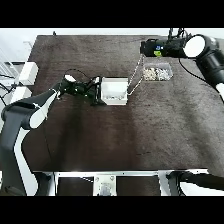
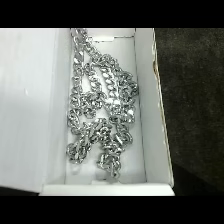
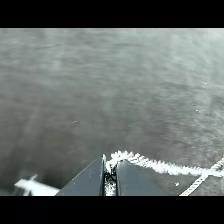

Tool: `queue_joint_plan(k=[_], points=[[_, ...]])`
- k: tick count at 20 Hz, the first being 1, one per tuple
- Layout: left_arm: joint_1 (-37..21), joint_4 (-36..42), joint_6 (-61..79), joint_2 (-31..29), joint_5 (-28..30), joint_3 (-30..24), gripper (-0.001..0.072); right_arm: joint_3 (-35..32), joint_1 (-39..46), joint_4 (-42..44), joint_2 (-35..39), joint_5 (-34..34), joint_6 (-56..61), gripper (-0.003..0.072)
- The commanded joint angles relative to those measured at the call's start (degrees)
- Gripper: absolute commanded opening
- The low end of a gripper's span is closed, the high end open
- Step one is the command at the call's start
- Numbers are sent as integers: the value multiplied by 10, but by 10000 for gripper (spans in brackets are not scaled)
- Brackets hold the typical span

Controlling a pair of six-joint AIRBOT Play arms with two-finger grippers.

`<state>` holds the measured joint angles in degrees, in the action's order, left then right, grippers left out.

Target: Fold the box and place the chain.

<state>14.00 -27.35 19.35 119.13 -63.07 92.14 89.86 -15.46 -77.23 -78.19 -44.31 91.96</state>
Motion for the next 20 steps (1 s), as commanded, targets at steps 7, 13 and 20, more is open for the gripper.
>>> queue_joint_plan(k=[7,13,20], points=[[0,0,0,0,0,0,579,0,-106,-45,91,-33,0,12],[0,0,0,0,0,0,579,-2,-143,-45,103,-33,5,12],[0,0,0,0,-6,0,579,-76,-145,-44,102,12,41,12]])
